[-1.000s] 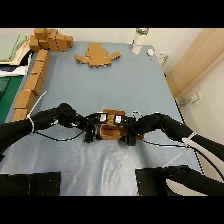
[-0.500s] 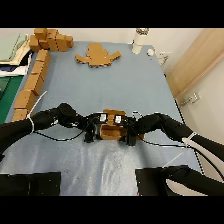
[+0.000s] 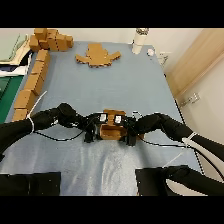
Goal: Fold the box.
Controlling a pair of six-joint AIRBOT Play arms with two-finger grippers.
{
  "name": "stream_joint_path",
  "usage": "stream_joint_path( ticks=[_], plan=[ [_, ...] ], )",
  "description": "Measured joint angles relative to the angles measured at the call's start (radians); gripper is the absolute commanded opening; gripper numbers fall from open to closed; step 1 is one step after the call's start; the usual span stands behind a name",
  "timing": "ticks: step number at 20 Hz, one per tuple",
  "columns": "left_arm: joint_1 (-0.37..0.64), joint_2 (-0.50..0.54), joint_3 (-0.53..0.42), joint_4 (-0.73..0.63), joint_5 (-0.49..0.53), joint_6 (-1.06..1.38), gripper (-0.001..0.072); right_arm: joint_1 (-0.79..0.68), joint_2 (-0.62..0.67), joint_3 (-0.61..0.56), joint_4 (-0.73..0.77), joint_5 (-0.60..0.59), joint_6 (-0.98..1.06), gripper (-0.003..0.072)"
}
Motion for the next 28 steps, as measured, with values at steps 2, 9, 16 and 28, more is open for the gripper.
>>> stream_joint_path(
  ticks=[2,9,16,28],
  plan=[
    [0.000,0.000,0.000,0.000,0.000,0.000,0.0460,0.000,0.000,0.000,0.000,0.000,0.000,0.0497],
    [0.000,0.000,0.000,0.000,0.000,0.000,0.0460,0.000,0.000,0.000,0.000,0.000,0.000,0.0497],
    [0.000,0.000,0.000,0.000,-0.002,0.000,0.0460,0.000,0.000,0.000,0.001,-0.006,0.000,0.0559],
    [-0.001,0.000,0.000,-0.001,0.003,-0.001,0.0460,-0.024,0.089,0.000,-0.104,-0.041,0.175,0.0702]
  ],
)
